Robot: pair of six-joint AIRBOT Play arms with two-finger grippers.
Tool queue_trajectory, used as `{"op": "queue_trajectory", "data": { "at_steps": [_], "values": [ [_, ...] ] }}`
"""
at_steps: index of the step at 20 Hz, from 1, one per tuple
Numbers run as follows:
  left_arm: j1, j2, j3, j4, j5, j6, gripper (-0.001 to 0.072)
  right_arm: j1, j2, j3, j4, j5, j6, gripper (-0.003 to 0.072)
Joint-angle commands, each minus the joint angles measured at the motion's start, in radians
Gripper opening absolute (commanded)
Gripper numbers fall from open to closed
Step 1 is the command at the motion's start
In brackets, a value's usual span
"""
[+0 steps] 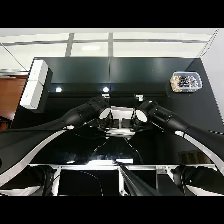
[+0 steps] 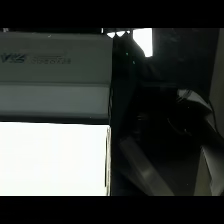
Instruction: Fold the box and place the chain.
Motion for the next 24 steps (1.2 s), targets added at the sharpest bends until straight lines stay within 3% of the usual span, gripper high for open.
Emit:
{"op": "queue_trajectory", "data": {
  "at_steps": [1, 2, 3, 4, 5, 9, 14, 15, 18, 20, 24],
  "values": [
    [0.0, 0.0, 0.001, 0.0, 0.0, 0.0, 0.0027, 0.001, 0.0, 0.001, 0.003, -0.002, -0.002, 0.0012],
    [0.0, 0.0, 0.001, 0.0, 0.0, 0.0, 0.0026, 0.0, 0.0, 0.001, 0.0, -0.001, -0.002, 0.0015],
    [0.0, 0.0, 0.001, 0.0, 0.0, 0.0, 0.0026, 0.0, 0.002, 0.001, 0.0, 0.001, -0.001, 0.008],
    [0.0, 0.0, 0.001, 0.0, -0.001, 0.0, 0.0026, -0.002, 0.004, 0.003, -0.003, 0.009, -0.002, 0.0242],
    [0.0, 0.0, 0.001, 0.0, -0.002, 0.0, 0.0026, -0.003, 0.01, 0.006, -0.014, 0.025, -0.007, 0.0276],
    [0.0, 0.0, 0.001, 0.0, -0.001, 0.0, 0.0026, -0.003, 0.113, 0.008, -0.053, 0.119, -0.098, 0.0276],
    [0.0, 0.0, 0.001, 0.0, -0.001, 0.0, 0.0026, -0.041, 0.397, 0.008, -0.086, 0.181, -0.159, 0.0276],
    [0.0, 0.0, 0.001, 0.0, -0.001, 0.0, 0.0026, -0.073, 0.444, 0.008, -0.153, 0.205, -0.166, 0.0276],
    [0.0, 0.0, 0.001, 0.0, -0.001, 0.0, 0.0026, -0.196, 0.48, -0.005, -0.535, 0.308, -0.199, 0.0274],
    [0.0, 0.0, 0.001, 0.0, -0.001, 0.0, 0.0026, -0.328, 0.478, -0.05, -0.65, 0.23, -0.234, 0.0273],
    [0.0, 0.0, 0.001, 0.0, -0.001, 0.0, 0.0026, -0.669, 0.402, -0.082, -0.522, -0.061, -0.233, 0.028]
  ]
}}
